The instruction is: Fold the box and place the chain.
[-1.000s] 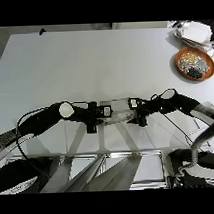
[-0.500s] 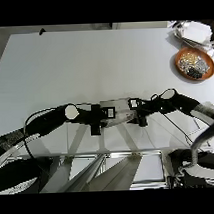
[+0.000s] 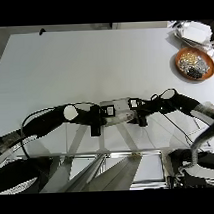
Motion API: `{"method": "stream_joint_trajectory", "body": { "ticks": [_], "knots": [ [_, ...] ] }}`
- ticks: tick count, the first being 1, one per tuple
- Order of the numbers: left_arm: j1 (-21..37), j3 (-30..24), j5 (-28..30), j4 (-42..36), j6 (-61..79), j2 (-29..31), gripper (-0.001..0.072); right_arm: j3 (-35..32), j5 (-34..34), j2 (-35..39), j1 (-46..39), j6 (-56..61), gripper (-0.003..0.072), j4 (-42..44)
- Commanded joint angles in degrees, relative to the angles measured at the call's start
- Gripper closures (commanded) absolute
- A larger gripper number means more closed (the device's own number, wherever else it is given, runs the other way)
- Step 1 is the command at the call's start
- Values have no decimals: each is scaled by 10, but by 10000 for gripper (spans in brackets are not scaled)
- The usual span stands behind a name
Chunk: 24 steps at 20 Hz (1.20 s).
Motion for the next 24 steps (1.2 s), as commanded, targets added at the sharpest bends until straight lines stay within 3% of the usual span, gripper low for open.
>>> {"method": "stream_joint_trajectory", "body": {
  "ticks": [1, 4, 8, 11, 15, 20, 24],
  "knots": [
    [37, 0, -54, 112, -225, 58, 704, 0, 0, 0, 0, -1, 276, 0],
    [88, 0, -126, 188, -386, 127, 704, 0, 0, 0, 0, -1, 276, 0],
    [159, -5, -193, 179, -525, 161, 705, 0, 0, 0, 0, -1, 276, 0],
    [189, -43, -160, 153, -581, 159, 705, 0, 0, 0, 0, -1, 276, 0],
    [182, -87, -141, 87, -615, 124, 705, 0, 0, 0, 0, -1, 276, 0],
    [141, -87, -83, 16, -616, 57, 705, 0, 0, 0, 0, -1, 276, 0],
    [120, -87, -67, 9, -615, 24, 705, 0, 0, 0, 0, -1, 276, 0]
  ]
}}
